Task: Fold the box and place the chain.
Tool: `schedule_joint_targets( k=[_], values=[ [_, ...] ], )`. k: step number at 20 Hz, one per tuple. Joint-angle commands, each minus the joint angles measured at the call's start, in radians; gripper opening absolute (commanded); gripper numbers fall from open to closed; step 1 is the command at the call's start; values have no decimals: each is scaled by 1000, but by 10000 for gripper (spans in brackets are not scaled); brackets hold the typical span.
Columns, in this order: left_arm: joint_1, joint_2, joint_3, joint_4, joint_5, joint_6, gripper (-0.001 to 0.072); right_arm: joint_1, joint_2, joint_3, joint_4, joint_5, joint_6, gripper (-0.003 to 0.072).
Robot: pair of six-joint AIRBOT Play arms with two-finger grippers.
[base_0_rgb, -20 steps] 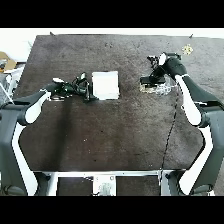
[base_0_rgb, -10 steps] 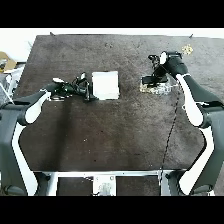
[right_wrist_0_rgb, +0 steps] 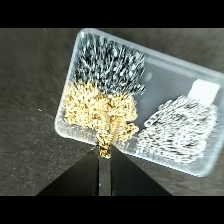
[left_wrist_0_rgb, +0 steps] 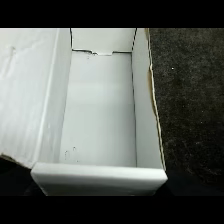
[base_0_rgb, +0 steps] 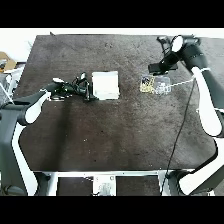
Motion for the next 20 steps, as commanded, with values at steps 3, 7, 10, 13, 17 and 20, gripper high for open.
schedule_joint_targets(
  k=[3,7,10,13,17,20],
  values=[
    [0,0,0,0,0,0,286,6,222,1,1,-155,-9,6],
    [0,0,0,0,0,0,285,53,400,1,0,-394,-63,6],
    [0,0,0,0,0,0,285,109,492,1,-8,-626,-112,6],
    [0,0,0,0,0,0,286,169,521,0,-7,-795,-180,6],
    [0,0,0,0,0,0,286,235,521,-15,-11,-822,-192,6],
    [0,0,0,0,0,0,286,287,519,-44,-10,-822,-191,6]
  ],
)
